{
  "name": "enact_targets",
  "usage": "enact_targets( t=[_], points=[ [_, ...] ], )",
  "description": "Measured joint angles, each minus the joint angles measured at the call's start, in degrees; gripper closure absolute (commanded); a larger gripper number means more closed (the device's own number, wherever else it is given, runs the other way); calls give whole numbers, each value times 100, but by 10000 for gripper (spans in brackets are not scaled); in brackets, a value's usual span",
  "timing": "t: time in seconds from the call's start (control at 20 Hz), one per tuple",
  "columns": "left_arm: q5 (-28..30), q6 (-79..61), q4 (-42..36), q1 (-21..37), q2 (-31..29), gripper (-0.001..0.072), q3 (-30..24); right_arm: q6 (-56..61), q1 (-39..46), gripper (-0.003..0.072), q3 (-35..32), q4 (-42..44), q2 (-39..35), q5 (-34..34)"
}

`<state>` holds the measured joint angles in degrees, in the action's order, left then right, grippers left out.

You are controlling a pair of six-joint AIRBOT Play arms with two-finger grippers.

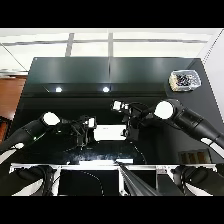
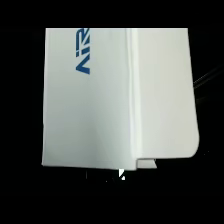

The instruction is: Fold the box and place the chain.

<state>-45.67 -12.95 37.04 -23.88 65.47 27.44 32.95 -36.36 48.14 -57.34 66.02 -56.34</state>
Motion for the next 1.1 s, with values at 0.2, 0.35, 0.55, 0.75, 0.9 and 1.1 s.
enact_targets(
  t=[0.2,0.35,0.55,0.75,0.9,1.1],
  points=[
    [4,2,0,0,0,156,0,20,-160,274,0,-136,24,92],
    [2,-4,0,0,0,156,0,136,-201,352,0,-208,28,129],
    [0,-7,0,0,0,156,0,245,-225,380,0,-249,28,129],
    [-35,-7,0,0,0,155,0,269,-232,379,0,-264,28,129],
    [-63,-11,2,0,0,155,0,282,-232,379,0,-269,28,122],
    [-85,-13,2,0,0,156,0,284,-275,379,-9,-273,35,131]
  ],
)
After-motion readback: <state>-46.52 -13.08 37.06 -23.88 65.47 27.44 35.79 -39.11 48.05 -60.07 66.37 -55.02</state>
